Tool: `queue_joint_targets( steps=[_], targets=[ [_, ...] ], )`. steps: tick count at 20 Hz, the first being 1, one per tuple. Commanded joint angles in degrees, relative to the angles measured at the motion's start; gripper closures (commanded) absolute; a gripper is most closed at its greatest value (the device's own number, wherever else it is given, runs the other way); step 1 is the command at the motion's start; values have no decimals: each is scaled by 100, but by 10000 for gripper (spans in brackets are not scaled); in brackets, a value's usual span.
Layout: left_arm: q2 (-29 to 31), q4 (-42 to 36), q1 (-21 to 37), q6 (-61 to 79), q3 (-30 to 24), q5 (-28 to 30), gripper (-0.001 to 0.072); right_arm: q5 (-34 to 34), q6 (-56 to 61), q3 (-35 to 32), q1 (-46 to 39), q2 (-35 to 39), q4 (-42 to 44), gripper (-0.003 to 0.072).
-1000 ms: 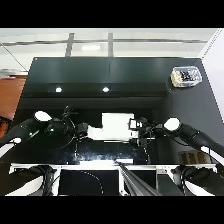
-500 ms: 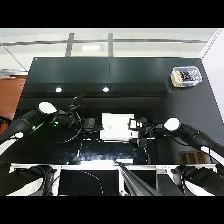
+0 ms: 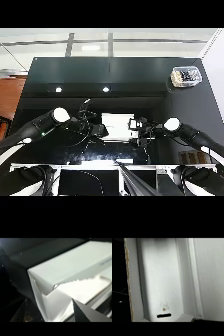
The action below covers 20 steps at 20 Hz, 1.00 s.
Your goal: Fold the box and place the chain.
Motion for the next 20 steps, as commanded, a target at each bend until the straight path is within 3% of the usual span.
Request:
queue_joint_targets(
  steps=[1, 7, 13, 15, 19, 20],
  targets=[
    [-4, 546, -444, -942, 61, 702, 86, 0, 0, -2, -2, -4, 0, 230],
    [-129, 2371, -1086, -3045, 619, 503, 90, 0, 0, -2, -2, -4, 0, 230],
    [-476, 3744, -1556, -4892, 1331, -680, 95, 0, 0, -2, -2, -4, -2, 230],
    [-590, 3807, -1609, -4988, 1484, -994, 223, 0, 0, -2, -2, -4, -2, 230],
    [-765, 3829, -1753, -5108, 1685, -1032, 257, 0, 0, -2, -2, -2, -2, 230],
    [-798, 3823, -1755, -5134, 1709, -1032, 309, 2, 0, -2, -2, -4, -2, 230]
  ],
)
